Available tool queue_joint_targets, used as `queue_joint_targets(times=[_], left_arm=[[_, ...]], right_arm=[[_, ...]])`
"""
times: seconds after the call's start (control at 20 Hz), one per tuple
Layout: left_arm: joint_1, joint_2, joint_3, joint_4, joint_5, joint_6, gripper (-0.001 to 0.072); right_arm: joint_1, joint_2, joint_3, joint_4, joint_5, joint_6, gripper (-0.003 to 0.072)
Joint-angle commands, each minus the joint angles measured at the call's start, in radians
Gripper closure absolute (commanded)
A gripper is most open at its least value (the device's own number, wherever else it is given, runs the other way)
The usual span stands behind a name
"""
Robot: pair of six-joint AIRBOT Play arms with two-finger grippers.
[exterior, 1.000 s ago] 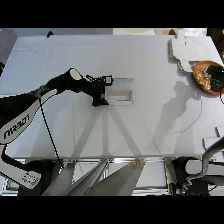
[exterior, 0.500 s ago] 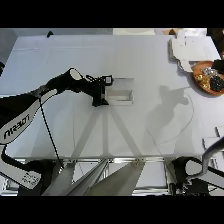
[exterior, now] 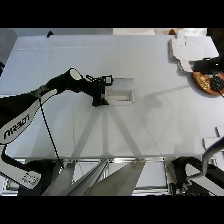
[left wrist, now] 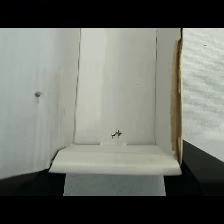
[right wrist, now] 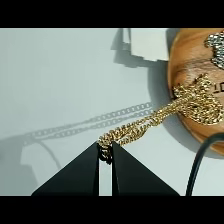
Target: Fold the box and place the chain.
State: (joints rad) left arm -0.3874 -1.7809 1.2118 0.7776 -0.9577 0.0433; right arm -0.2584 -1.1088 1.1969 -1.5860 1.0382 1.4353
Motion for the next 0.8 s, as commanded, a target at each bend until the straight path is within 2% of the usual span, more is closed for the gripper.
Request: queue_joint_targets(times=[0.0,0.15,0.5,0.75], left_arm=[[-0.001,0.000,0.000,0.000,0.000,0.000,0.0496],[-0.001,0.000,0.000,0.000,0.000,0.000,0.0496],[-0.001,0.000,0.000,0.000,0.000,0.000,0.0496],[-0.001,0.000,0.000,0.000,0.000,0.000,0.0496]], right_arm=[[0.142,0.047,0.000,0.022,0.069,0.004,0.0673],[0.260,0.053,0.000,0.053,0.121,0.004,0.0672],[0.472,0.047,0.000,0.069,0.120,0.031,0.0671],[0.563,-0.010,0.000,0.109,0.029,0.031,0.0670]])
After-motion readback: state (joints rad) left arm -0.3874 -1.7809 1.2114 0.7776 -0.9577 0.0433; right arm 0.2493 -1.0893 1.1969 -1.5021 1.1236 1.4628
